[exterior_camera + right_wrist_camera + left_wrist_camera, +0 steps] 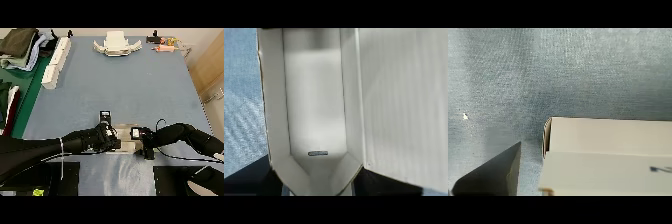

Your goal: Fold the box.

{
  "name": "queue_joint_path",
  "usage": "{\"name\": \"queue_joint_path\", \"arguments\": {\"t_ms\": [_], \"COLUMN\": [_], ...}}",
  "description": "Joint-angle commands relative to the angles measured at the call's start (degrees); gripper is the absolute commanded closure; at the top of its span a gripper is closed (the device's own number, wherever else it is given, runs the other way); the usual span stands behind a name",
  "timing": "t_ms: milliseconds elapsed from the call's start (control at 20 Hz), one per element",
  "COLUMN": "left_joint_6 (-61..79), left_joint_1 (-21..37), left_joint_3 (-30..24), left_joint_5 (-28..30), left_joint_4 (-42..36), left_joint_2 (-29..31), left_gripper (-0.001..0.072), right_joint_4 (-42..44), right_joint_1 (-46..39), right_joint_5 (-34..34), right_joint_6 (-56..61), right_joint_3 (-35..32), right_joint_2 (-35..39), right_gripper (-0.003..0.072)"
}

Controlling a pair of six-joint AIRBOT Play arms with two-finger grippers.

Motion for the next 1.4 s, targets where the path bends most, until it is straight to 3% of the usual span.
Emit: {"name": "queue_joint_path", "arguments": {"t_ms": [0, 150, 200, 450, 1000, 1050, 1100, 1150, 1200, 1350], "left_joint_6": [0.04, -1.36, -1.6, -3.13, -3.28, -3.3, -3.34, -3.8, -3.72, -4.33], "left_joint_1": [-0.02, -0.02, -0.02, -0.02, -0.59, -0.81, -0.81, -0.81, -0.81, -0.81], "left_joint_3": [0.07, 0.35, 0.7, 3.85, 3.98, 3.98, 3.98, 3.98, 3.98, 3.98], "left_joint_5": [0.46, 0.28, 0.04, -7.41, -4.17, -3.65, -3.41, -3.5, -3.52, -3.5], "left_joint_4": [0.26, 0.26, 0.28, 2.99, 2.29, 2.36, 2.6, 2.84, 2.84, 2.82], "left_joint_2": [0.02, 0.02, 0.02, 0.02, -2.82, -3.23, -3.34, -3.32, -3.32, -3.32], "left_gripper": [0.0269, 0.0268, 0.0225, 0.0211, 0.0233, 0.0274, 0.0385, 0.0518, 0.0695, 0.0694], "right_joint_4": [0.0, 0.0, 0.0, 0.0, 0.0, 0.0, 0.0, 0.0, 0.0, 0.0], "right_joint_1": [-0.02, -0.02, 0.0, -0.02, -0.02, 0.0, -0.02, -0.02, -0.02, -0.02], "right_joint_5": [0.0, 0.0, -0.02, 0.0, -0.02, 0.0, 0.0, -0.02, 0.0, 0.0], "right_joint_6": [0.04, 0.04, 0.04, 0.04, 0.04, 0.04, 0.04, 0.04, 0.04, 0.04], "right_joint_3": [-0.02, -0.02, -0.02, -0.02, -0.02, -0.02, -0.02, -0.02, -0.02, -0.02], "right_joint_2": [0.0, 0.0, 0.0, 0.0, 0.0, 0.0, 0.0, 0.0, 0.0, 0.0], "right_gripper": [0.0184, 0.0185, 0.0185, 0.0184, 0.0185, 0.0185, 0.0185, 0.0184, 0.0184, 0.0184]}}
